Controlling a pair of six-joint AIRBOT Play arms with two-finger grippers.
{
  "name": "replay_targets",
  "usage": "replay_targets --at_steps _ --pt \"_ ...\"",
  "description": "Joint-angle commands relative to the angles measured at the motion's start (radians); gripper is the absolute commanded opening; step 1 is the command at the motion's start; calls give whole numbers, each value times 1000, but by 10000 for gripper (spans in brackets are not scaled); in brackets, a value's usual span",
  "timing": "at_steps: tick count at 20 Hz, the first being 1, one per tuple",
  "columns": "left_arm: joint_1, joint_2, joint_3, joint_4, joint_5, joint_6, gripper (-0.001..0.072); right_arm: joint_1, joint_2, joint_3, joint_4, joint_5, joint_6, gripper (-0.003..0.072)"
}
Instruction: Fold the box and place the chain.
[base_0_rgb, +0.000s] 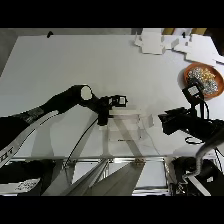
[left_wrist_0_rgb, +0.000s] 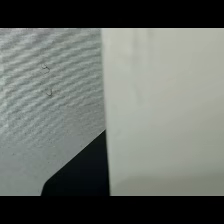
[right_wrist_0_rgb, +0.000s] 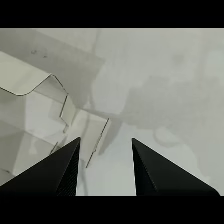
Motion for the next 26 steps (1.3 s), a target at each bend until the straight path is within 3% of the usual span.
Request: replay_targets --at_steps 1,6,9,11,17,20,21,22,24,26 --pt "0 -2 0 5 -1 3 9 0 1 1 0 6 0 357" --pt "0 -2 0 3 -3 2 9 0 1 1 1 8 -57 351" --pt "0 -2 -1 3 -3 2 9 0 0 0 14 25 -131 110" --pt "0 -2 -1 3 -3 2 9 0 0 -7 65 27 -226 31" --pt "0 -2 -1 3 -3 2 9 2 -117 -83 356 55 -879 23" --pt "0 -2 -1 3 -3 2 9 42 -244 -91 325 91 -1144 23" --pt "0 -2 0 3 -3 2 9 61 -283 -91 316 92 -1210 60" --pt "0 -2 0 3 -3 2 9 80 -315 -91 317 79 -1257 187" --pt "0 -2 0 3 -3 2 9 134 -342 -92 285 11 -1279 534" --pt "0 -2 -1 3 -3 2 9 213 -342 -104 210 -89 -1277 680"
